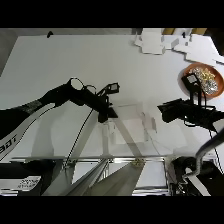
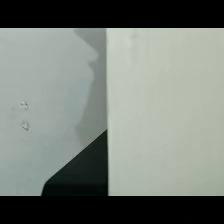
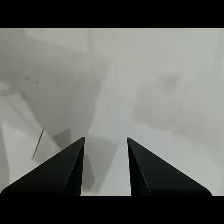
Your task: Fold the box and place the chain.
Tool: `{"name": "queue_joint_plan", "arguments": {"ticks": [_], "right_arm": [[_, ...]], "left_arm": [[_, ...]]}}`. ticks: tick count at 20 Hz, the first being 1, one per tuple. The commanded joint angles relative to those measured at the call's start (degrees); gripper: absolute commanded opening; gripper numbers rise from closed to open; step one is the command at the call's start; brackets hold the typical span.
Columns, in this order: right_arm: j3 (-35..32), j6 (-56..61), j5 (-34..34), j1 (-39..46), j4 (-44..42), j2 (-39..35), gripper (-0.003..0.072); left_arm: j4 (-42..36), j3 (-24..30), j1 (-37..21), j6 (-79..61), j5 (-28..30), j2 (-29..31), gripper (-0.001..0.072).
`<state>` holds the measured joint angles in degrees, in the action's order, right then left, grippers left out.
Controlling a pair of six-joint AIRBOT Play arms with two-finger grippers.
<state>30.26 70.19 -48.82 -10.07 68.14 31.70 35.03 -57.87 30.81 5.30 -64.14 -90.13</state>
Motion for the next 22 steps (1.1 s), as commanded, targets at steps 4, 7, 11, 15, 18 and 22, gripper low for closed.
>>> {"name": "queue_joint_plan", "arguments": {"ticks": [4, 7, 11, 15, 18, 22], "right_arm": [[1.4, -0.2, -1.9, 0.0, 2.8, -1.3, 0.0303], [1.4, -0.2, -4.3, 0.0, 3.5, -1.3, 0.0302], [1.4, -0.2, -4.5, 0.0, 5.0, -1.3, 0.0302], [1.4, -0.2, -4.6, 0.0, 5.6, -1.3, 0.0302], [1.4, -0.3, -4.6, 0.0, 5.6, -1.3, 0.0302], [1.4, -0.2, -4.6, 0.0, 5.6, -1.3, 0.0302]], "left_arm": [[9.6, -0.1, 4.8, -0.8, 9.2, 2.1, 0.0006], [9.4, -0.1, 5.5, -0.8, 13.9, 2.1, 0.0005], [9.4, -0.1, 5.5, -0.8, 15.4, 2.1, 0.0001], [9.5, -0.1, 6.6, 3.2, 18.4, 2.1, 0.0001], [13.2, -0.1, 9.4, 8.9, 22.8, 2.1, 0.0001], [17.9, -0.1, 11.0, 11.4, 22.8, 2.0, 0.0006]]}}
